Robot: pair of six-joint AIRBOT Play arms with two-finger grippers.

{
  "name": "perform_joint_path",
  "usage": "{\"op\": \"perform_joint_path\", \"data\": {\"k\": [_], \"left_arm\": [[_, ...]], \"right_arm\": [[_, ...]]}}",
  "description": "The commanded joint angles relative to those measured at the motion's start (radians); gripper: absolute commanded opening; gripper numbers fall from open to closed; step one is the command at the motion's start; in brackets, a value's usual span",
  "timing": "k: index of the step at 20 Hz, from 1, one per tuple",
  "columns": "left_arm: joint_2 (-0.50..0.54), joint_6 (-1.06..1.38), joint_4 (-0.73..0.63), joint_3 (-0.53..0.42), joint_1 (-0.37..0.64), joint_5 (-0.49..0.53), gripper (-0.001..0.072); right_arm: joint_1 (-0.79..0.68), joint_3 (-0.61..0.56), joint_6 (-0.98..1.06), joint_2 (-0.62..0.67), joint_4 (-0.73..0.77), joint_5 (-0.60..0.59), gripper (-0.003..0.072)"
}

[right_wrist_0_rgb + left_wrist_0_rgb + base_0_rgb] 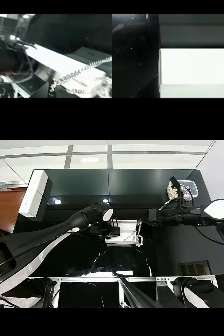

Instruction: Fold the box and place the chain.

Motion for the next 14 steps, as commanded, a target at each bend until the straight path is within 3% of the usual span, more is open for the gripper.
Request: {"op": "perform_joint_path", "data": {"k": [1,9,10,11,14], "left_arm": [[-0.001,0.000,0.000,0.000,0.000,0.001,0.0033],[-0.001,0.000,0.000,0.000,0.000,0.001,0.0033],[-0.001,0.000,0.001,0.000,0.000,0.001,0.0033],[-0.001,0.000,0.001,0.000,0.000,0.001,0.0033],[-0.001,0.000,0.001,0.000,0.000,0.001,0.0033]], "right_arm": [[-0.040,-0.004,0.001,0.013,-0.026,0.144,0.0016],[0.183,-0.013,0.010,-0.058,0.021,-0.135,0.0020],[0.188,-0.013,0.017,-0.063,0.021,-0.136,0.0131],[0.182,-0.013,0.021,-0.062,0.014,-0.131,0.0320],[0.067,-0.013,0.018,-0.062,-0.020,-0.064,0.0324]]}}
